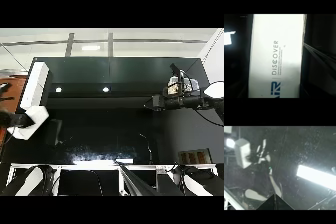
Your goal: Fold the box and place the chain.
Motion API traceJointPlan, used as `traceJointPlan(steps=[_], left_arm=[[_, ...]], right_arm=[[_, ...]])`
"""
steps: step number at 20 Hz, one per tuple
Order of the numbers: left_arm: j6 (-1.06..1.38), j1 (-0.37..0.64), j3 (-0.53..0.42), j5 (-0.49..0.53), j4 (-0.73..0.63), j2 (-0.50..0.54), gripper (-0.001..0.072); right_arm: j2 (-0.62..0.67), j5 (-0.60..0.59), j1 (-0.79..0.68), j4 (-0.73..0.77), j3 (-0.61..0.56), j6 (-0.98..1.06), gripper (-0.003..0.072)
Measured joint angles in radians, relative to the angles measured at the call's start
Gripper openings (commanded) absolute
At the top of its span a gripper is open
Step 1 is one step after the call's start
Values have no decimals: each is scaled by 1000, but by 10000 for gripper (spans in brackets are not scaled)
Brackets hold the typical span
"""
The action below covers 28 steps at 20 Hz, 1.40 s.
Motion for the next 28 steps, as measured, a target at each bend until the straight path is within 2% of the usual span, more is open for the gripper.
traceJointPlan(steps=[5,6,7,11,12,13,14,17,20,22,25,26,28], left_arm=[[100,174,-50,147,19,17,300],[132,194,-68,188,4,17,324],[173,209,-88,225,-20,14,421],[311,237,-142,348,-109,-28,434],[329,239,-148,372,-123,-44,462],[342,241,-152,392,-136,-62,639],[352,243,-155,407,-153,-83,720],[370,245,-158,420,-181,-126,720],[372,246,-132,383,-191,-117,720],[356,246,-89,368,-202,-88,720],[342,238,26,386,-271,-32,714],[338,227,66,396,-321,-18,627],[334,179,140,406,-478,2,132]], right_arm=[[0,-32,2,-1,0,-14,26],[0,-39,2,-1,0,-14,26],[0,-47,2,0,0,-15,26],[0,-79,2,1,0,-14,26],[0,-83,2,1,0,-13,26],[0,-86,2,2,0,-13,26],[0,-88,2,2,0,-13,26],[0,-93,2,2,0,-10,26],[0,-98,2,2,0,-10,26],[0,-101,2,2,0,-10,26],[0,-107,2,2,0,-10,26],[0,-113,2,2,0,-10,26],[0,-127,-2,2,4,-10,25]])
